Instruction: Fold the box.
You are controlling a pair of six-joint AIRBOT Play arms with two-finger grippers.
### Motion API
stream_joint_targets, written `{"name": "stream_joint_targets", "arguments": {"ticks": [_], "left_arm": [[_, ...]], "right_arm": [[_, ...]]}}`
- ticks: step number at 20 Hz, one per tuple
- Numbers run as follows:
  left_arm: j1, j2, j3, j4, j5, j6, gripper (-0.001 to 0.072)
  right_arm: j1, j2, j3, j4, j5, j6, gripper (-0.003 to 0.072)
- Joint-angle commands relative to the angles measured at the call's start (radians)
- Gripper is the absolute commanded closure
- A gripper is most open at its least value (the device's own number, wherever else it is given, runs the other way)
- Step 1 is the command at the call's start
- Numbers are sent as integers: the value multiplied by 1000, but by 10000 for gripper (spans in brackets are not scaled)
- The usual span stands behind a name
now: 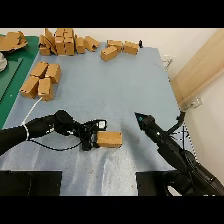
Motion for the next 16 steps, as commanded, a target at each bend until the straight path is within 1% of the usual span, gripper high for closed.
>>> {"name": "stream_joint_targets", "arguments": {"ticks": [1, 4, 7, 13, 15, 16], "left_arm": [[0, 0, 1, 0, 0, 0, 290], [0, 0, 1, 0, 0, 0, 290], [0, 0, 4, -24, 1, 0, 290], [0, 2, 4, -26, 0, -1, 291], [2, 18, 4, -26, 6, -8, 291], [5, 36, 4, -23, 27, -46, 292]], "right_arm": [[-55, 11, 39, -91, -33, -9, 682], [-52, 11, 74, -119, -97, -9, 683], [-52, 11, 84, -127, -135, -9, 683], [-52, 10, 84, -127, -144, -9, 683], [-52, 10, 84, -127, -144, -9, 683], [-52, 10, 84, -127, -144, -9, 683]]}}
